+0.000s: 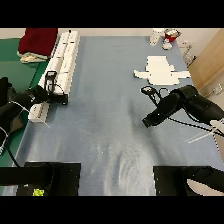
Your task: Fold the box.
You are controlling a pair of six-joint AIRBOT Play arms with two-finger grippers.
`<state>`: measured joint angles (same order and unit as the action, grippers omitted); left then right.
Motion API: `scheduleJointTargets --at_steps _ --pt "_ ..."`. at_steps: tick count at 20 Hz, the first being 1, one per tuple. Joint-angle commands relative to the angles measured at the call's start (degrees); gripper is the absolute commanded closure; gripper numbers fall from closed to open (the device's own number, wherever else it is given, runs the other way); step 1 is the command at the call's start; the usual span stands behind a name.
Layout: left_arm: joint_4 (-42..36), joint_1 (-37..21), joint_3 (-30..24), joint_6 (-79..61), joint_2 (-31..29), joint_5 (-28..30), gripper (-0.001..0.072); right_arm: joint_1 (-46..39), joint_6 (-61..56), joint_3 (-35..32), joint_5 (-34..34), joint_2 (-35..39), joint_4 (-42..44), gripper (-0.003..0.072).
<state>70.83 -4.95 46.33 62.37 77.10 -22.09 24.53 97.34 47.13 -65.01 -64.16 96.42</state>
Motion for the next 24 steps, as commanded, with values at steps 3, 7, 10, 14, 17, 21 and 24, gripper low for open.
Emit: scheduleJointTargets --at_steps 3,7,10,14,17,21,24 --pt "-0.2 -2.4 0.1 0.3 -5.7 -8.8 0.0009 0.0 0.0 0.0 0.0 0.0 0.0 0.0683" --pt "-0.6 -2.6 0.1 0.9 -10.8 -19.4 0.0165 0.0 0.0 0.0 0.0 0.0 0.0 0.0683" --pt "-1.2 -2.5 0.5 1.8 -14.7 -27.9 0.0698 0.0 0.0 0.0 0.0 0.0 0.0 0.0683" --pt "-1.8 -0.6 0.2 5.2 -22.8 -33.5 0.0702 0.0 0.0 0.0 0.0 0.0 0.0 0.0683" --pt "-1.8 4.3 -1.4 12.0 -30.9 -36.0 0.0702 0.0 0.0 0.0 0.0 0.0 0.0 0.0683" --pt "-1.5 13.8 -6.6 22.3 -37.9 -35.8 0.0701 0.0 0.0 0.0 0.0 0.0 0.0 0.0683" --pt "-1.3 22.1 -12.0 28.2 -39.3 -32.7 0.0701 0.0 0.0 0.0 0.0 0.0 0.0 0.0683"
